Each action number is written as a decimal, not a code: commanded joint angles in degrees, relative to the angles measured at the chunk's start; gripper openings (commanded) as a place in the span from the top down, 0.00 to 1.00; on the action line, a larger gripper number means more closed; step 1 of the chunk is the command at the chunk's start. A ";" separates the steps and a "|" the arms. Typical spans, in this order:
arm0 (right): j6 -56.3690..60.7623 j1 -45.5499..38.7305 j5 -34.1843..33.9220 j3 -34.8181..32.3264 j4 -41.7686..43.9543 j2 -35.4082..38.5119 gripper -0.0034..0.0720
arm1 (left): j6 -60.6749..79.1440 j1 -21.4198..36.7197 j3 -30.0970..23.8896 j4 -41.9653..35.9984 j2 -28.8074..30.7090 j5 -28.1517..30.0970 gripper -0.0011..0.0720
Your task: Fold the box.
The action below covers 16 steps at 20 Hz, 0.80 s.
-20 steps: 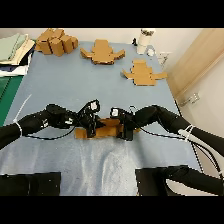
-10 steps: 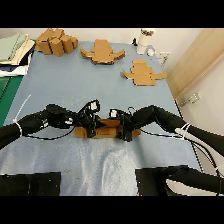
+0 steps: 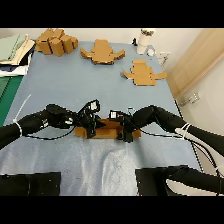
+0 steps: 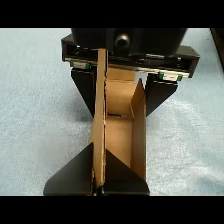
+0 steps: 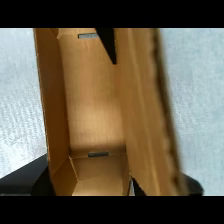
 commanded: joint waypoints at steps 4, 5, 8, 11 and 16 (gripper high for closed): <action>0.04 -0.02 1.03 -0.07 -0.33 -0.04 0.22 | -0.04 0.07 0.04 0.02 0.00 0.02 0.97; 0.04 -0.02 1.01 -0.07 -0.33 -0.04 0.22 | -0.04 0.07 0.04 0.02 0.02 0.02 0.97; 0.04 -0.09 1.03 -0.07 -0.39 -0.04 0.22 | -0.04 0.07 0.04 0.02 0.02 0.02 0.97; 0.50 -0.09 1.07 -0.07 -1.81 -0.04 0.24 | -0.04 0.07 0.04 0.02 0.00 0.02 0.97; 0.48 -0.07 1.55 -0.07 -1.62 -0.04 0.24 | -0.04 0.07 0.04 0.02 0.00 0.02 0.97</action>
